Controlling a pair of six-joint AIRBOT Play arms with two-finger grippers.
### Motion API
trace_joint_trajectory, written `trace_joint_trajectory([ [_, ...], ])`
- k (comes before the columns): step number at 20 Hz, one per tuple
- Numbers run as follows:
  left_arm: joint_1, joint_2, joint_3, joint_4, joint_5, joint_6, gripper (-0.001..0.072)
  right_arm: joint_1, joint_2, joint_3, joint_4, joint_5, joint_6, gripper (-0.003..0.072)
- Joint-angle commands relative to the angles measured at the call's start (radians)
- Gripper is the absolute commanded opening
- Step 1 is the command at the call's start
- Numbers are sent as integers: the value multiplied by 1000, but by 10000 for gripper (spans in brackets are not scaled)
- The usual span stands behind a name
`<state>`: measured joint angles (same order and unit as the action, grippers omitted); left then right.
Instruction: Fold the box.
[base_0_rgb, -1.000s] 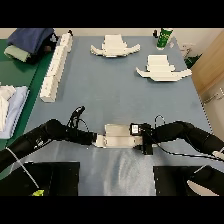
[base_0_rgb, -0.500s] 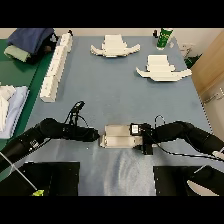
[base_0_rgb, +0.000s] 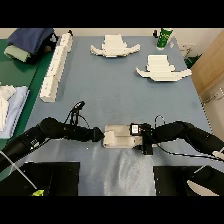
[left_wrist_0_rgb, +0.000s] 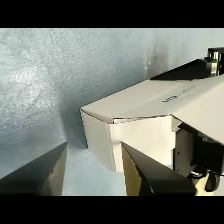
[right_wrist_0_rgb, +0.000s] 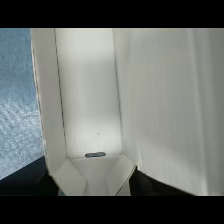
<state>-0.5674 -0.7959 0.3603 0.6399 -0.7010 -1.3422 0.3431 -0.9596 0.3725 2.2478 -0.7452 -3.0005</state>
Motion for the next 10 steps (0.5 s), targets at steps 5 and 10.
trace_joint_trajectory([
  [5, -109, -27, 33, 45, 106, -198, 471, 1, 1, 0, 0, 0, 0, 506],
  [10, -245, -64, 112, 355, 121, -571, 471, 1, 1, 0, 0, 0, 0, 506],
])
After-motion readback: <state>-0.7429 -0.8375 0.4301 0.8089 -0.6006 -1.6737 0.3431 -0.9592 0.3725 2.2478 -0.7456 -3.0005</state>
